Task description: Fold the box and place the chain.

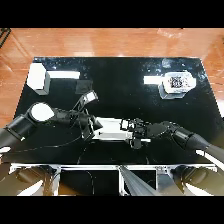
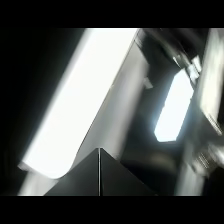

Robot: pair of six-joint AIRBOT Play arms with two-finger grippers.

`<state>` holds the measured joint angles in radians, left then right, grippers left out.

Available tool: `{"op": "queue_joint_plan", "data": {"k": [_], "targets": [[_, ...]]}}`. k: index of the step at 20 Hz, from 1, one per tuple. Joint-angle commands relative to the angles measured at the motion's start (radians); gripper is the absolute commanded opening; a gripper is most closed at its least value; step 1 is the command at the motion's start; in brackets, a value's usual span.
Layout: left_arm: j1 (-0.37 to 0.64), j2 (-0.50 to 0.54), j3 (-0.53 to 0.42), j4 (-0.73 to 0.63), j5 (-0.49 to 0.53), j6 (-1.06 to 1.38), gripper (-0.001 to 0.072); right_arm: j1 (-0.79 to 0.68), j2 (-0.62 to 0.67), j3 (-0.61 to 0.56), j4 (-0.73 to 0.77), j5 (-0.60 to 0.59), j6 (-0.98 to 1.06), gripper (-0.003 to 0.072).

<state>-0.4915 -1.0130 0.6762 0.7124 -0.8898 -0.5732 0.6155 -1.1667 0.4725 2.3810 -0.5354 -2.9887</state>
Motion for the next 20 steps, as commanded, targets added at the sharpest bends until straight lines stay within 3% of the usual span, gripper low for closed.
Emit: {"op": "queue_joint_plan", "data": {"k": [1, 4, 9, 13, 16, 20], "targets": [[-0.007, -0.063, 0.0, -0.064, 0.259, 0.026, 0.0022, 0.0, 0.001, 0.001, 0.0, 0.0, 0.0, 0.0132], [-0.023, -0.133, 0.001, -0.067, 0.322, 0.027, 0.0022, 0.0, 0.001, 0.001, 0.0, 0.0, 0.0, 0.0132], [-0.042, -0.258, 0.001, -0.066, 0.261, 0.027, 0.0022, 0.0, 0.001, 0.001, 0.0, 0.0, 0.0, 0.0132], [-0.033, -0.263, 0.011, -0.028, 0.227, 0.027, 0.0022, 0.0, 0.001, 0.001, 0.0, 0.0, 0.0, 0.0132], [0.024, -0.209, 0.053, 0.056, 0.143, 0.014, 0.0022, 0.0, 0.001, 0.001, 0.0, 0.0, 0.0, 0.0132], [0.175, -0.077, 0.087, 0.103, -0.132, 0.015, 0.0022, 0.0, 0.001, 0.001, 0.0, 0.0, 0.0, 0.0132]]}}
